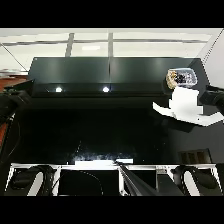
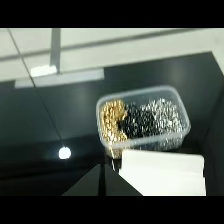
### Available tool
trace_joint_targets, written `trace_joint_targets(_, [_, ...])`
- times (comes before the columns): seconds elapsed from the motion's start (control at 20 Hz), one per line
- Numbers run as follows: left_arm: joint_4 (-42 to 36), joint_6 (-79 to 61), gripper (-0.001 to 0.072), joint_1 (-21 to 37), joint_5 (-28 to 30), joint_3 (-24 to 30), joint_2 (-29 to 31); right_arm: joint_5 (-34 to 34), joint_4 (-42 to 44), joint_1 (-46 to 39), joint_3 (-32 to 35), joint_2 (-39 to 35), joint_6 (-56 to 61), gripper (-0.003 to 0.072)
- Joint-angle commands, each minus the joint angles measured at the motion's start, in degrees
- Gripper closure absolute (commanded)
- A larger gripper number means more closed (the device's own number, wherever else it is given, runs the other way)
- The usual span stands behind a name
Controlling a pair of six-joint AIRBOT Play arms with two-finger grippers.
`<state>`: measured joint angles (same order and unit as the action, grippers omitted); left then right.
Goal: Fold the box and place the chain.
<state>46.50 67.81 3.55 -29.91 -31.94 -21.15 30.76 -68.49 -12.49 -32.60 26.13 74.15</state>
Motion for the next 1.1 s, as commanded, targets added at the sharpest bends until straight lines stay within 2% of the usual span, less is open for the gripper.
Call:
trace_joint_targets(0.0, [-3.6,-0.1,0.0127,-0.7,3.3,0.0,-4.0,-3.7,3.2,0.0,0.0,0.0,0.0,0.0644])
trace_joint_targets(0.05, [-3.6,-0.1,-0.0006,-1.9,2.6,-0.1,-6.6,-2.6,3.8,0.0,0.0,0.0,0.1,0.0643])
trace_joint_targets(0.1, [-3.6,-0.7,-0.0006,-3.8,1.4,-0.3,-9.6,-2.3,5.6,0.0,0.0,0.1,0.1,0.0638])
trace_joint_targets(0.15, [-3.6,-2.7,-0.0005,-6.4,0.3,-0.9,-13.4,-1.3,7.4,0.0,0.0,0.2,0.4,0.033])
trace_joint_targets(0.2, [-3.6,-4.9,-0.0006,-9.6,-0.2,-2.0,-17.4,-0.2,7.3,0.0,0.0,0.3,0.4,-0.0034])
trace_joint_targets(0.3, [-3.5,-6.0,-0.0006,-14.9,0.5,-5.4,-25.0,3.1,3.7,-0.3,0.0,1.7,1.6,-0.003])
trace_joint_targets(0.4, [-3.5,-5.8,-0.0006,-17.4,0.8,-9.7,-31.7,4.2,-10.0,-4.3,-0.5,6.4,15.5,-0.0022])
trace_joint_targets(0.45, [-3.5,-4.6,-0.0005,-17.8,0.7,-11.7,-34.1,5.6,-18.2,-9.5,-1.9,11.2,22.8,-0.002])
trace_joint_targets(0.55, [-3.6,-1.9,-0.0005,-18.1,0.7,-14.5,-36.8,9.3,-19.3,-23.5,-7.8,23.1,23.5,-0.0022])
trace_joint_targets(0.65, [-3.6,-1.5,-0.0005,-18.1,0.6,-15.8,-37.1,14.0,-9.5,-37.5,-15.3,34.2,22.0,-0.0022])
trace_joint_targets(0.8, [-3.3,-1.6,-0.0006,-18.1,-1.1,-15.8,-37.2,27.7,7.2,-52.0,-24.2,45.2,12.4,-0.0022])
trace_joint_targets(0.95, [-4.0,-1.6,-0.0005,-18.1,-0.4,-15.8,-37.2,42.2,20.0,-58.1,-31.3,54.1,-3.0,-0.0022])
trace_joint_targets(1.05, [-4.0,-1.6,-0.0005,-18.1,-0.1,-15.8,-37.2,56.4,25.5,-57.6,-35.8,62.1,-9.6,-0.0022])
